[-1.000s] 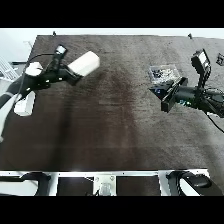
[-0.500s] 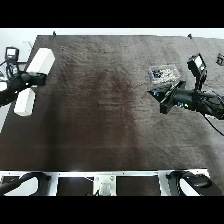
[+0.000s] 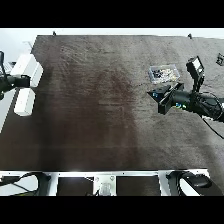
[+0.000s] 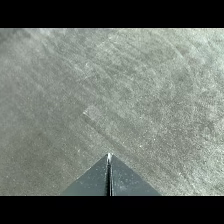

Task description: Fold the box and place the chain.

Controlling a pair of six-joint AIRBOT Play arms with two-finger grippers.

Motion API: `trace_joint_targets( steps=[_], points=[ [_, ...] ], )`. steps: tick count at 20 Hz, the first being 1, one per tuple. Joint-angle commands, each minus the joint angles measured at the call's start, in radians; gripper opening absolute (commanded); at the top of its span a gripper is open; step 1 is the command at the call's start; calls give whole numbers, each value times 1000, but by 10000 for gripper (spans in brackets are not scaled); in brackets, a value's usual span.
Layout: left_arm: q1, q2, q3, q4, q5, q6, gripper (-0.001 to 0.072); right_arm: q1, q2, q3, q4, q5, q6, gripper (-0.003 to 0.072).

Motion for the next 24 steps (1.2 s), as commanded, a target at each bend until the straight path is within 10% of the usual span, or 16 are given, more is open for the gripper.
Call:
trace_joint_targets(
  steps=[1,8,22,23,24],
  points=[
    [16,-112,104,8,-14,53,18,0,-1,-2,12,-6,0,9],
    [13,-280,293,-48,-20,41,19,0,-1,-2,20,-7,0,9],
    [14,-373,303,-63,24,-44,24,1,-19,-2,90,-40,0,10],
    [13,-373,303,-63,24,-40,154,1,-19,-2,90,-41,0,57],
    [13,-373,303,-64,31,-37,512,1,-19,-2,90,-41,0,211]
  ],
)
